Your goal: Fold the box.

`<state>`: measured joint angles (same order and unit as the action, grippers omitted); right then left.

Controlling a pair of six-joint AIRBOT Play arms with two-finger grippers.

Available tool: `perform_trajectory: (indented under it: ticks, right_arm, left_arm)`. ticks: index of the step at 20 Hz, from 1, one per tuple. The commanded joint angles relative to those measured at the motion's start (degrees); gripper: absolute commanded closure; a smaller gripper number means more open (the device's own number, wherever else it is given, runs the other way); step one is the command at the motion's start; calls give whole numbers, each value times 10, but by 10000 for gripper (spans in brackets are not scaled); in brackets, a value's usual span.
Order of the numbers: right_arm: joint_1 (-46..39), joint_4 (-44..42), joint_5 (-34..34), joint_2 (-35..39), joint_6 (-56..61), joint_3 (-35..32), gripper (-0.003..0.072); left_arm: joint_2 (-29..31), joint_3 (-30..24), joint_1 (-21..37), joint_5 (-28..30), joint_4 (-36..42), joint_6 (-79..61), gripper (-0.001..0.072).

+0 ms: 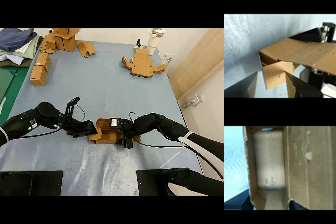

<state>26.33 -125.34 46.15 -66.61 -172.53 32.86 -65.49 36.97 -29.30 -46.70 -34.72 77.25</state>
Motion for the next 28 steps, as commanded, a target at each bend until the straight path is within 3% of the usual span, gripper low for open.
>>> perform_trajectory:
  ticks: [1,8,13,20,28]
  right_arm:
    - [0,0,0,0,0,0,184]
    - [0,0,0,0,0,0,184]
    - [0,0,0,0,0,0,184]
    - [0,0,0,0,0,0,184]
    - [0,0,0,0,0,0,184]
  left_arm:
    - [0,19,-57,39,-94,101,165]
    - [-3,80,-146,37,-313,326,165]
    - [-46,128,-200,-33,-436,429,165]
    - [-122,191,-232,-79,-475,478,166]
    - [-141,223,-261,-100,-511,529,166]
